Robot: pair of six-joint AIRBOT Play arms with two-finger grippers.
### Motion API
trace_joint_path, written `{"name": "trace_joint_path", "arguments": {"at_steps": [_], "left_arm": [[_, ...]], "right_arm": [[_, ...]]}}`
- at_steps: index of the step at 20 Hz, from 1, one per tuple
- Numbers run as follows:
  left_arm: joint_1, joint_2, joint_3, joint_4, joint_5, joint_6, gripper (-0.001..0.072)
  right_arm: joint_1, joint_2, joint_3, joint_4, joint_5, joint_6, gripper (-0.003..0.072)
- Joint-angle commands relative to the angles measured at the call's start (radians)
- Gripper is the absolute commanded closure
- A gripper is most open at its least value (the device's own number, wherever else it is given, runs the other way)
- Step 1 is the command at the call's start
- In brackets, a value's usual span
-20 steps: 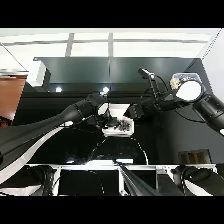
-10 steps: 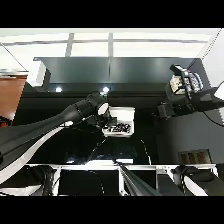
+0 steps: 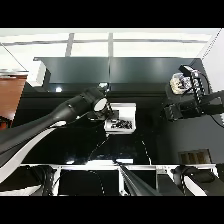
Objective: Fold the box and place the chain.
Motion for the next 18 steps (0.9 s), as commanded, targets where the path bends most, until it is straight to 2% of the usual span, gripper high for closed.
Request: {"name": "trace_joint_path", "arguments": {"at_steps": [1, 3, 6, 7, 9, 10, 11, 12, 13, 14, 16, 18], "left_arm": [[-0.005, 0.127, -0.005, 0.109, -0.047, 0.135, 0.0075], [0.006, 0.259, -0.071, 0.203, -0.064, 0.153, 0.0076], [0.138, 0.495, -0.279, 0.225, 0.021, 0.089, 0.0076], [0.212, 0.565, -0.364, 0.192, 0.081, 0.066, 0.0076], [0.401, 0.694, -0.568, -0.046, 0.285, 0.113, 0.0075], [0.476, 0.733, -0.661, -0.228, 0.382, 0.254, 0.0076], [0.536, 0.746, -0.736, -0.458, 0.43, 0.496, 0.0075], [0.583, 0.735, -0.793, -0.706, 0.417, 0.837, 0.0072], [0.603, 0.71, -0.824, -0.875, 0.366, 1.151, 0.0051], [0.605, 0.672, -0.835, -0.97, 0.305, 1.429, -0.0004], [0.578, 0.601, -0.834, -1.049, 0.282, 1.829, -0.0004], [0.544, 0.551, -0.813, -1.044, 0.281, 2.085, -0.0004]], "right_arm": [[0.0, 0.002, 0.0, -0.006, 0.002, 0.003, 0.0377], [0.0, 0.002, -0.001, -0.012, -0.002, 0.003, 0.0377], [0.0, 0.002, -0.022, -0.012, -0.045, 0.003, 0.0378], [0.0, 0.002, -0.035, -0.012, -0.072, 0.003, 0.0377], [0.001, 0.002, -0.069, -0.009, -0.135, 0.003, 0.0377], [0.002, 0.002, -0.085, -0.008, -0.162, 0.003, 0.0377], [0.002, 0.002, -0.098, -0.008, -0.184, 0.003, 0.0377], [0.002, 0.002, -0.112, -0.008, -0.205, 0.003, 0.0377], [0.002, 0.002, -0.123, -0.008, -0.22, 0.003, 0.0377], [0.002, 0.002, -0.135, -0.008, -0.235, 0.003, 0.0377], [0.002, 0.002, -0.153, -0.009, -0.246, 0.003, 0.0377], [0.002, 0.002, -0.156, -0.008, -0.244, 0.003, 0.0377]]}}
